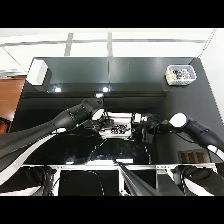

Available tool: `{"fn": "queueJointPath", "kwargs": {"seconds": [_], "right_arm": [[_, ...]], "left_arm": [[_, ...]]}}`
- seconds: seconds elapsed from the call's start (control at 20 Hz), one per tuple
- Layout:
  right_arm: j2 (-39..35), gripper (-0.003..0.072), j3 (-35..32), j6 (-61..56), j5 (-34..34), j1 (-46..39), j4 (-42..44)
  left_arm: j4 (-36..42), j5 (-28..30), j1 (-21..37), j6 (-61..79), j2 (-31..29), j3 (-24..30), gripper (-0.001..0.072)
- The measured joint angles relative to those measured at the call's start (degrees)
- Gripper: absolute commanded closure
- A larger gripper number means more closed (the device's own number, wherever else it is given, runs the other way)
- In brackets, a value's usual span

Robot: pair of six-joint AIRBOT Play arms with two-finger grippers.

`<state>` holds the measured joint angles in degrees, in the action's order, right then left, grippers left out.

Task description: Fold the box and place the chain.

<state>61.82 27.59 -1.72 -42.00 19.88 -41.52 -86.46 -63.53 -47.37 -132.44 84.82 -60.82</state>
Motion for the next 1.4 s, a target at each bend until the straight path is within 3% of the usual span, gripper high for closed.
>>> {"fn": "queueJointPath", "kwargs": {"seconds": [0.35, 0.55, 0.75, 1.05, 1.1, 1.15, 1.2, 1.4], "right_arm": [[-15.19, 0.0672, 5.66, -22.8, -8.59, -7.78, -1.86], [-19.71, 0.0672, 10.25, -29.38, -13.18, -8.76, 7.26], [-19.17, 0.0671, 11.63, -33.46, -12.96, -5.53, 17.79], [-12.13, 0.0669, 12.04, -38.32, -12.72, 1.62, 17.81], [-10.67, 0.0582, 12.04, -38.82, -12.72, 2.38, 17.53], [-9.44, 0.0337, 12.04, -39.15, -12.74, 2.91, 17.31], [-8.35, 0.0306, 12.04, -39.65, -12.63, 3.23, 17.25], [-6.62, 0.0313, 12.55, -40.98, -14.1, 2.05, 12.46]], "left_arm": [[0.0, 0.0, -0.02, 0.0, 0.0, 0.0, 0.0684], [0.02, 0.0, -0.02, 0.0, 0.0, 0.0, 0.0684], [0.02, 0.0, 0.0, -0.02, 0.0, 0.0, 0.0684], [0.02, 0.0, -0.02, -0.02, 0.0, 0.0, 0.0684], [0.02, 0.0, -0.02, -0.02, 0.0, 0.0, 0.0684], [0.02, 0.0, 0.0, -0.02, 0.0, 0.0, 0.0684], [0.02, 0.0, -0.02, -0.02, 0.0, 0.0, 0.0684], [0.02, 0.09, -0.02, -0.02, 0.0, 0.0, 0.0684]]}}
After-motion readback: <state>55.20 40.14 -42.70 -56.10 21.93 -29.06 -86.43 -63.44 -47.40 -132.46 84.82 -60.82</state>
